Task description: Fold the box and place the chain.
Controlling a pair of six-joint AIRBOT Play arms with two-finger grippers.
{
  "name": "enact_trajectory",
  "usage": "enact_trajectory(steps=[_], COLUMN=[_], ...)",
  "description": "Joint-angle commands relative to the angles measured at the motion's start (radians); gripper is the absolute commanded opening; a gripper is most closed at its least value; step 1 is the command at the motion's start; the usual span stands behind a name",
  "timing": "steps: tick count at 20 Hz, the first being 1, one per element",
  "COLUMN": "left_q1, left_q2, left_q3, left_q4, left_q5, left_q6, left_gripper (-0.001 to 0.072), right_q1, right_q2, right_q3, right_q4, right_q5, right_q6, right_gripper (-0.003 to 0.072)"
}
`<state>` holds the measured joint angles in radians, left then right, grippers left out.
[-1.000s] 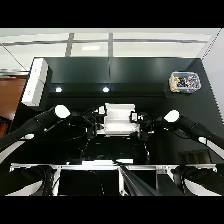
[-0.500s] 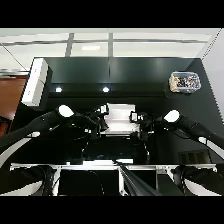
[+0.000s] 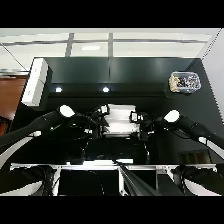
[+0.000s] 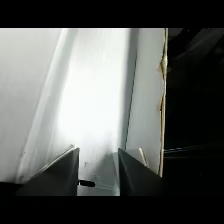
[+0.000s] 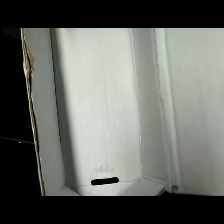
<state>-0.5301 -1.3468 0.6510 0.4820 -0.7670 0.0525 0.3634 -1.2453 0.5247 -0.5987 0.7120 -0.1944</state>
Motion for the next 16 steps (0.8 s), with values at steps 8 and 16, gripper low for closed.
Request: enact_trajectory(steps=[8, 16], left_q1=[0.185, 0.545], left_q2=[0.249, 0.263], left_q3=[0.036, -0.09], left_q4=[0.49, 0.417], left_q5=[-0.242, -0.255], left_q6=[-0.679, -1.481], left_gripper=[0.0027, 0.0029], right_q1=[0.0, 0.0], right_q2=[-0.001, -0.001], right_q3=[0.0, 0.0], right_q4=[0.0, 0.0], right_q5=[-0.002, -0.002], right_q6=[0.0, 0.0], right_gripper=[0.0157, 0.0157])
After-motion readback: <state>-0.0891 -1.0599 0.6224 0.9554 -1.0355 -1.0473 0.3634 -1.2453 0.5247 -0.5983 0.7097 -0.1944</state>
